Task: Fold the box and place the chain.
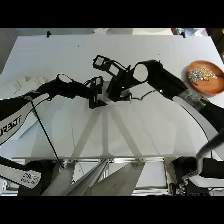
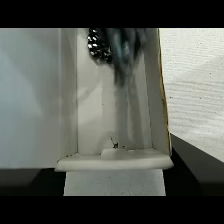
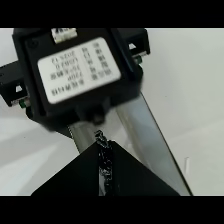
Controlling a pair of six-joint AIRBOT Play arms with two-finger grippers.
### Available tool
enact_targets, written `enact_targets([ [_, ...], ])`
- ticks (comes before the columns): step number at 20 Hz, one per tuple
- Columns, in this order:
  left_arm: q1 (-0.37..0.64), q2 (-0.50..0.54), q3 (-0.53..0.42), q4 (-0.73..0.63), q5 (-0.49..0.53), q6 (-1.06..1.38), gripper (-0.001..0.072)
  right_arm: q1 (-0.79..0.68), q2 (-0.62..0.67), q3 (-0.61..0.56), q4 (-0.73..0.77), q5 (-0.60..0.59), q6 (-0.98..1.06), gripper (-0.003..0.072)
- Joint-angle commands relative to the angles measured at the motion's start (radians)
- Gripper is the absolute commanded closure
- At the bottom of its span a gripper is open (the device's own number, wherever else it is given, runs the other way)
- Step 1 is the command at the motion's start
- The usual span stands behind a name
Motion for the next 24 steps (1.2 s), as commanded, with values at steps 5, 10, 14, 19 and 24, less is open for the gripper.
enact_targets([
  [5, 0.000, 0.000, 0.000, 0.000, 0.000, 0.000, 0.0317, -0.010, 0.019, 0.001, -0.123, 0.074, 0.126, 0.0339],
  [10, 0.000, 0.000, 0.000, 0.000, 0.000, 0.000, 0.0317, -0.233, 0.136, 0.001, -0.196, 0.106, 0.336, 0.0339],
  [14, 0.000, 0.000, 0.000, 0.000, 0.000, 0.000, 0.0317, -0.452, 0.139, 0.000, -0.323, 0.174, 0.576, 0.0339],
  [19, 0.000, 0.000, 0.000, 0.000, 0.000, 0.000, 0.0317, -0.630, 0.077, 0.000, -0.412, 0.190, 0.729, 0.0198],
  [24, 0.000, 0.000, 0.000, 0.000, 0.000, 0.000, 0.0317, -0.677, -0.074, 0.000, -0.446, 0.192, 0.890, 0.0047],
])
